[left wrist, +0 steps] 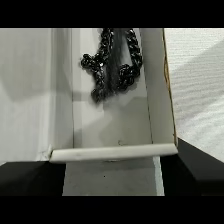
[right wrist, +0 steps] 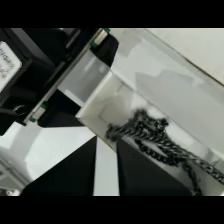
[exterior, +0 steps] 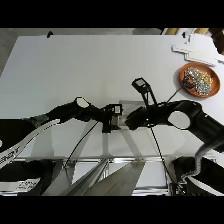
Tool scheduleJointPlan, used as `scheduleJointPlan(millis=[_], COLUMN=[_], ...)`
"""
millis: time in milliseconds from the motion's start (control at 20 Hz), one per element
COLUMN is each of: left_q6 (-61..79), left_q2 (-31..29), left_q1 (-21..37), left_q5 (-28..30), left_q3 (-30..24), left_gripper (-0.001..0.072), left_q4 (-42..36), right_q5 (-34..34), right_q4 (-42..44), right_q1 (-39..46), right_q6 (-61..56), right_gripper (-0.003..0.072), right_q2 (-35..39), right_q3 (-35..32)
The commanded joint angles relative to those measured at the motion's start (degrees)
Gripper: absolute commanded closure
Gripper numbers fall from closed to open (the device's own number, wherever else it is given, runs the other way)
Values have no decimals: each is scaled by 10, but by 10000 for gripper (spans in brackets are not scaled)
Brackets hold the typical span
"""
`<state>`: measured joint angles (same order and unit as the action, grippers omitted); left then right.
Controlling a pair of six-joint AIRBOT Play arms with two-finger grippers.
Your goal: Fold the box and place the chain.
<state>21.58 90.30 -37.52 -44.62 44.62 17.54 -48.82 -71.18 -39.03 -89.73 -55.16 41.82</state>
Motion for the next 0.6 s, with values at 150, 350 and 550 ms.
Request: scheduleJointPlan(millis=[150, 350, 550], left_q6=[0, 0, 0], left_q2=[0, 0, 0], left_q1=[0, 0, 0], left_q5=[0, 0, 0], left_q3=[0, 0, 0], left_gripper=[399, 399, 399], left_q4=[0, 0, 0], right_q5=[-19, -182, -177], right_q4=[-10, -46, 16], right_q1=[15, 148, 330], right_q6=[116, 360, 689], right_gripper=[447, 472, 469], right_q2=[11, 94, 98], right_q3=[1, 0, -20])
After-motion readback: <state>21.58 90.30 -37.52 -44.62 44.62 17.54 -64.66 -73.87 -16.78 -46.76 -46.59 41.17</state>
